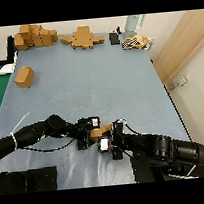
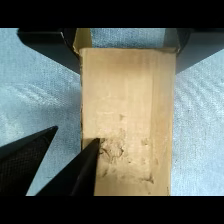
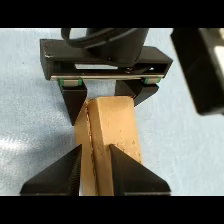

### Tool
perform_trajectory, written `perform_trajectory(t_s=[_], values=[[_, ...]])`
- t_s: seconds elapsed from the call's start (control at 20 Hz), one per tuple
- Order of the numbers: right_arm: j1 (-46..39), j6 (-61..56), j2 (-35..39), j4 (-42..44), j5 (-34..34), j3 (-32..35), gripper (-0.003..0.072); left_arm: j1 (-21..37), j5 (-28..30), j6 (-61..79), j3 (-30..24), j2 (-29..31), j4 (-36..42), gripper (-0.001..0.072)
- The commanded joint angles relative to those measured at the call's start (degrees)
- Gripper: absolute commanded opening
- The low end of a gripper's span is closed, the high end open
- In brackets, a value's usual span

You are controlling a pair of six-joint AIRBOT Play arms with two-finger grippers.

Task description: Fold the box.

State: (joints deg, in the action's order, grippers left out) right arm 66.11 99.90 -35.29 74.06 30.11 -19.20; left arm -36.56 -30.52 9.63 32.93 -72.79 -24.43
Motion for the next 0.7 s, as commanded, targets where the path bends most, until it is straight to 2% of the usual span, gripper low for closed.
perform_trajectory(t_s=[0.0, 0.3, 0.65], values=[[0.0, -0.02, 0.0, -0.74, -0.07, -0.26, 0.0262, -0.02, 0.0, 0.0, 0.04, -0.02, -0.02, 0.0474], [0.0, -0.02, 0.0, 0.83, 3.41, -0.46, 0.0262, -0.02, 0.0, 0.0, 0.04, -0.02, -0.02, 0.0474], [0.0, -0.02, 0.0, 1.4, 2.84, -0.44, 0.0262, -0.02, 0.0, 0.0, 0.04, -0.02, -0.02, 0.0474]])
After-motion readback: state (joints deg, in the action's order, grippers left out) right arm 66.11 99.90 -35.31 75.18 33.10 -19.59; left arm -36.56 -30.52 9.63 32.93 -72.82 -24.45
